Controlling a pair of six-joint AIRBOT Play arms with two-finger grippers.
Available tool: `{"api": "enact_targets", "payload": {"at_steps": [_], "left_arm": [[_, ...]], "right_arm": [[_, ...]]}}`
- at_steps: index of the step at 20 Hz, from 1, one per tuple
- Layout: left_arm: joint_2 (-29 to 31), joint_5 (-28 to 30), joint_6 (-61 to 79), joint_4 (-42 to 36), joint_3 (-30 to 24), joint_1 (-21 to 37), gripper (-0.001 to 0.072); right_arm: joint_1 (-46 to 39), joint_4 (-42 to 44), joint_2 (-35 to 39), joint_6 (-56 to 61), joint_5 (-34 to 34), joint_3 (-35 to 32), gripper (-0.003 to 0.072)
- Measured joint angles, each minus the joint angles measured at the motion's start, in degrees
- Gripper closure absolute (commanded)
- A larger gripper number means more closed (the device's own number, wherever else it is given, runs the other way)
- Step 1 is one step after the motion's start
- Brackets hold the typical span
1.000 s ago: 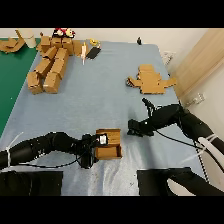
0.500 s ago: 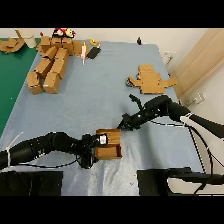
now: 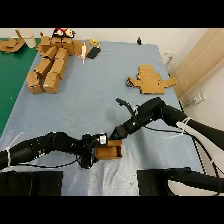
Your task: Fold the box.
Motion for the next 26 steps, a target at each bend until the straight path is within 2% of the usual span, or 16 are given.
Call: {"api": "enact_targets", "payload": {"at_steps": [5, 11, 20, 26], "left_arm": [[0.00, 0.00, 0.00, 0.00, 0.00, 0.00, 0.0195], [0.00, 0.00, 0.00, 0.00, 0.00, 0.00, 0.0196], [0.00, 0.00, -0.02, 0.00, 0.00, 0.00, 0.0195], [0.00, 0.00, -0.02, 0.00, 0.00, 0.00, 0.0195]], "right_arm": [[3.98, -1.01, 9.90, -4.83, 7.80, -7.26, 0.0684], [14.05, -9.79, 22.69, -6.60, 22.40, -13.20, 0.0682], [30.10, -27.80, 30.03, -5.20, 34.18, -14.62, 0.0682], [42.07, -48.63, 36.00, 7.52, 37.00, -15.32, 0.0682]]}}
